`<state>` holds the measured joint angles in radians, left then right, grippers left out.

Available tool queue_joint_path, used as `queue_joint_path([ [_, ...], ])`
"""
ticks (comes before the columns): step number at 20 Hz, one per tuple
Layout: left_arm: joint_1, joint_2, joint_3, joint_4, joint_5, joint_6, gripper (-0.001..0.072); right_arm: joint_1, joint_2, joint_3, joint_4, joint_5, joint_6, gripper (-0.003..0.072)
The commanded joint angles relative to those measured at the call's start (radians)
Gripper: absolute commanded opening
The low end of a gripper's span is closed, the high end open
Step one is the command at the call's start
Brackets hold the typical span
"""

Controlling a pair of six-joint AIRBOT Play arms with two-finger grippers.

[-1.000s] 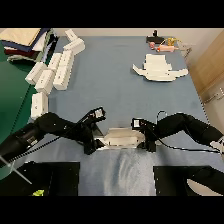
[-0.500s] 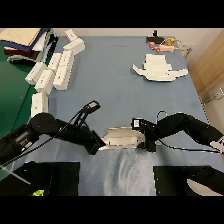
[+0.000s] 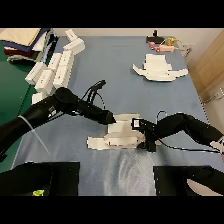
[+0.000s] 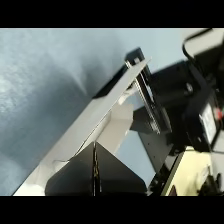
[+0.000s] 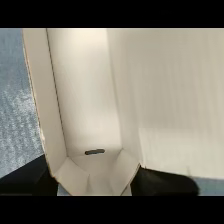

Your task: Fold the box.

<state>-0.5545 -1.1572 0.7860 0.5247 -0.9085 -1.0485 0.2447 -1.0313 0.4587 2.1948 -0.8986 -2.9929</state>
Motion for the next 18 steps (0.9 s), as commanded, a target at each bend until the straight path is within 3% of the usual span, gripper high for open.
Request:
queue_joint_path([
  [1,0.033,-0.103,0.024,-0.004,-0.062,-0.046,0.0013,0.0,0.0,0.0,0.0,0.0,0.0,0.0506],
  [7,0.027,-0.24,0.024,-0.004,-0.158,-0.067,0.0012,0.0,0.0,0.0,0.0,0.0,0.0,0.0506],
  [18,0.025,-0.235,0.033,-0.006,-0.159,-0.012,0.0012,0.0,0.0,0.0,0.0,0.0,0.0,0.0506],
])
